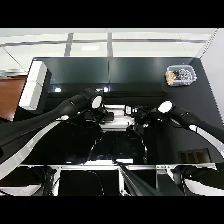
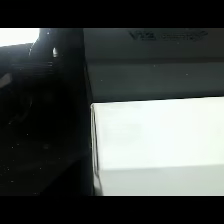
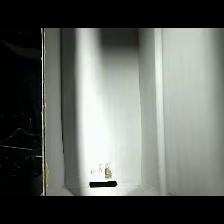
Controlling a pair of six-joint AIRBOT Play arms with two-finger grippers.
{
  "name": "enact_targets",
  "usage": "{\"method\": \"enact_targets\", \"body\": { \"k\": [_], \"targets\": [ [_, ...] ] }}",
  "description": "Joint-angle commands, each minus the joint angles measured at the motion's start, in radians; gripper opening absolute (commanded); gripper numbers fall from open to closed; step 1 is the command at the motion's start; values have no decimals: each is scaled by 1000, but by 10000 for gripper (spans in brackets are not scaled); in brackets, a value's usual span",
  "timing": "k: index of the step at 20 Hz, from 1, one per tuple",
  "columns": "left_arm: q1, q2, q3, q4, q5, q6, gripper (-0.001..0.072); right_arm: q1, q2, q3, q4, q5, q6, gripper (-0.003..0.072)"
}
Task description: Fold the box and place the chain.
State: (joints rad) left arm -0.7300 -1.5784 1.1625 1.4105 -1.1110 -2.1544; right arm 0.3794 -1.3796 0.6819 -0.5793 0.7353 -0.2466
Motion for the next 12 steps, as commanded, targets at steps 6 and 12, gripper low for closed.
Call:
{"method": "enact_targets", "body": {
  "k": [6, 12],
  "targets": [
    [0, 1, 1, -2, -1, 0, 29, 1, 5, 0, 4, 4, 21, 669],
    [0, 4, 1, 37, -34, 0, 29, -24, 165, 0, -131, 79, 63, 668]
  ]
}}
